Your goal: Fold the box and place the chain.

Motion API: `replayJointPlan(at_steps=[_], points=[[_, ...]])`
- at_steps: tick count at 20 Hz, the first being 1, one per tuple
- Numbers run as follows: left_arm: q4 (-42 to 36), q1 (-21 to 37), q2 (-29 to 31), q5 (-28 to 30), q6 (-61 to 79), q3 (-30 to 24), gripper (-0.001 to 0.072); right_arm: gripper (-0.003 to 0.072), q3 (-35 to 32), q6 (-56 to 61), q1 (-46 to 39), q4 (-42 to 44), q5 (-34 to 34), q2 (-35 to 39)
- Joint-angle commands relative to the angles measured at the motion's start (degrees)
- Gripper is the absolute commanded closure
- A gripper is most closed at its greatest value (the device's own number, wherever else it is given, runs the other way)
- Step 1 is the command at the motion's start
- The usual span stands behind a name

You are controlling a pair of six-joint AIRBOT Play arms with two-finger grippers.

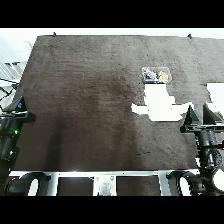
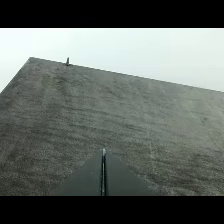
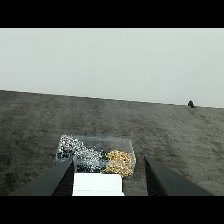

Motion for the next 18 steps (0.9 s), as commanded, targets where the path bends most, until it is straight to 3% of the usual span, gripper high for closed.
replayJointPlan(at_steps=[1, 8, 11, 14, 16, 18], points=[[0.0, 0.0, 0.0, 0.0, 0.0, 0.0, 0.0689, 0.0188, 0.0, 0.0, 0.0, 0.0, 0.0, 0.0], [0.0, 0.0, 0.0, 0.0, 0.0, 0.0, 0.0688, 0.0215, 3.8, 3.3, -0.3, 0.2, -1.2, -1.2], [0.0, 0.0, 0.0, 0.0, 0.0, 0.0, 0.0689, 0.0219, 8.9, 3.7, -1.7, 0.2, -4.4, -11.5], [0.0, 0.0, 0.0, 0.0, 0.0, 0.0, 0.0689, 0.0207, 15.6, 5.6, -6.0, 1.3, -2.9, -29.7], [0.0, 0.0, 0.0, 0.0, 0.0, 0.0, 0.0689, 0.0187, 23.1, 7.3, -12.5, 1.3, 7.5, -44.7], [0.0, 0.0, 0.0, 0.0, 0.0, 0.0, 0.0688, 0.0187, 32.0, 16.1, -22.1, -3.3, 25.7, -58.2]])
